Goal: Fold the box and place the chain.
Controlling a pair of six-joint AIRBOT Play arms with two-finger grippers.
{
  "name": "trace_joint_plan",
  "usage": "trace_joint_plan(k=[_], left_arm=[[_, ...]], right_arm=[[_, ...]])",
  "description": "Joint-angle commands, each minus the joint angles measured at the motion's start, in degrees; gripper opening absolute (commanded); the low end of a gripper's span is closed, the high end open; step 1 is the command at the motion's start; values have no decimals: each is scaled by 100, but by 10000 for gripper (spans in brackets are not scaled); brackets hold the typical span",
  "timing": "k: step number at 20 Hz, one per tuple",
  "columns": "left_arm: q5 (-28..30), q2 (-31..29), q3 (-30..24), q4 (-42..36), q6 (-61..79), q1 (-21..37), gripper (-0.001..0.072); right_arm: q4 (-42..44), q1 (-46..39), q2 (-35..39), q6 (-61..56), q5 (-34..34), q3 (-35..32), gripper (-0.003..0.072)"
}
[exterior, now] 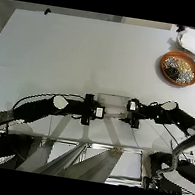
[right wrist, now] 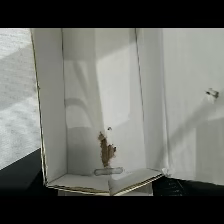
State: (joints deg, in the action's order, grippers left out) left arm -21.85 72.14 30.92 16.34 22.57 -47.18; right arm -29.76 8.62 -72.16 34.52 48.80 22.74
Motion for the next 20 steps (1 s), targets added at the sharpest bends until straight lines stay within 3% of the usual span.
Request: trace_joint_plan(k=[1,5,9,10,11,15,20], left_arm=[[339,-546,4,201,-741,15,254],[26,-1132,4,1368,-2299,323,278],[-1119,-1657,4,2771,-4319,986,257],[-1469,-1803,4,3132,-4935,1185,97],[-1816,-1934,4,3451,-5455,1377,10],[-2953,-2186,4,4498,-7978,2109,4],[-2990,-2179,0,5132,-10153,2323,4]], right_arm=[[2,0,2,0,2,0,454],[2,-2,2,0,2,0,454],[2,0,2,0,2,0,454],[2,0,4,0,2,0,454],[2,0,4,0,2,0,454],[2,0,4,0,4,0,454],[2,0,2,0,4,0,454]])
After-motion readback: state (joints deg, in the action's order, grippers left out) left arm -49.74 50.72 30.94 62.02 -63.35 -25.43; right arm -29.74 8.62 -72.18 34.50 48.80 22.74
